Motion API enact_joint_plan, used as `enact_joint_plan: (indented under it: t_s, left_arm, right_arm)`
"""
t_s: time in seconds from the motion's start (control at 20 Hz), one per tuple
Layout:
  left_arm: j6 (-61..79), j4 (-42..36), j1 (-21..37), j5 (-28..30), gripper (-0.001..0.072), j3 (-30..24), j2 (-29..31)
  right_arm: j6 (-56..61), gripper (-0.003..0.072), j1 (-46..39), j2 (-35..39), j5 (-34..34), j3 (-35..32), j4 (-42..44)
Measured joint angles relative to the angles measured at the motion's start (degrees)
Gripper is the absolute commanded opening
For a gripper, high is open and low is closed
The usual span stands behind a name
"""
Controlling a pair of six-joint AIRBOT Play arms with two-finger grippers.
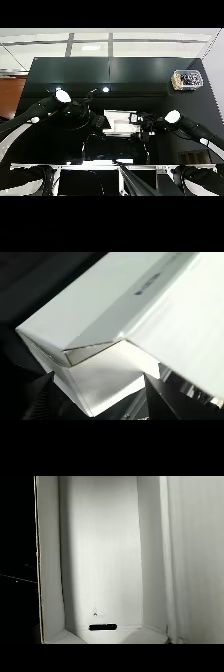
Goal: Fold the box and place the chain.
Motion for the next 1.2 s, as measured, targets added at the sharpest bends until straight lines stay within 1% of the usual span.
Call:
enact_joint_plan:
  t_s: [0.15,0.35,0.5,0.7,0.9,1.0,1.2]
  left_arm:
    - [-4.66,2.93,-1.6,3.17,0.0613,0.57,-0.02]
    - [-9.64,4.68,-4.04,8.2,0.0614,0.83,0.0]
    - [-12.98,6.4,-5.53,10.86,0.0614,0.9,0.0]
    - [-16.06,8.35,-6.34,12.44,0.0614,0.9,0.0]
    - [-18.29,9.92,-6.91,12.83,0.0613,0.98,-0.02]
    - [-22.01,13.81,-8.04,12.94,0.0614,1.57,-0.02]
    - [-35.12,27.12,-12.59,12.57,0.0613,4.48,-0.11]
  right_arm:
    - [0.0,0.0471,0.0,0.0,0.0,0.0,0.0]
    - [0.02,0.047,0.0,0.0,0.0,0.0,0.0]
    - [0.02,0.0471,0.0,0.0,0.0,0.0,-0.02]
    - [0.02,0.0471,0.0,0.0,0.04,0.0,0.02]
    - [0.02,0.0471,0.0,0.0,0.04,0.0,0.02]
    - [0.02,0.0471,0.0,0.0,0.02,0.0,0.02]
    - [0.02,0.0471,0.0,0.0,0.02,0.0,0.02]
